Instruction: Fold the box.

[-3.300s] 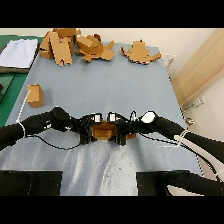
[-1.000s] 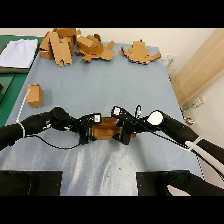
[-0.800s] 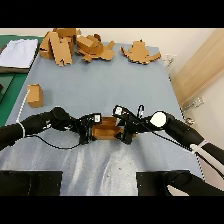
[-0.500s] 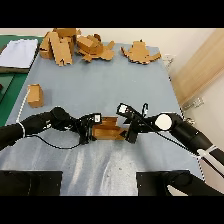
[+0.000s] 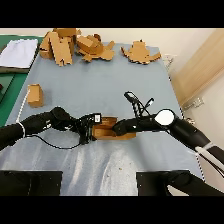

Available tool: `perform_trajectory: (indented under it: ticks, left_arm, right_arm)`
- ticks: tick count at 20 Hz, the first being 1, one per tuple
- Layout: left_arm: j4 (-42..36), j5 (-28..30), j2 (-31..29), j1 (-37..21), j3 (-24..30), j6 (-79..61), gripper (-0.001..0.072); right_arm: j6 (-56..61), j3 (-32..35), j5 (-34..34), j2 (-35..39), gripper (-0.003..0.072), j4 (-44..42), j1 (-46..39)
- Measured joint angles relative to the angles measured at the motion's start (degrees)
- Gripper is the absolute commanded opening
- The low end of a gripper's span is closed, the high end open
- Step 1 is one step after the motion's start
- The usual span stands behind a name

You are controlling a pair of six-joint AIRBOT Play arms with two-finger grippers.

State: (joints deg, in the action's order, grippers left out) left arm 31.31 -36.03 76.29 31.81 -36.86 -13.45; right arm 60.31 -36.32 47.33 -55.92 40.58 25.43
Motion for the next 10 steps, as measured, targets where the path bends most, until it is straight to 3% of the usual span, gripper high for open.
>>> perform_trajectory:
  ticks: [4,10]
  left_arm:
    - [0.00,0.00,0.00,0.00,0.00,0.00,0.0457]
    - [-0.02,-0.02,0.00,0.00,0.00,0.04,0.0456]
  right_arm:
    - [-3.63,-4.90,-2.03,-9.64,0.0003,-8.07,-0.17]
    - [-7.93,-9.92,-3.76,-23.93,0.0002,-10.73,-0.44]
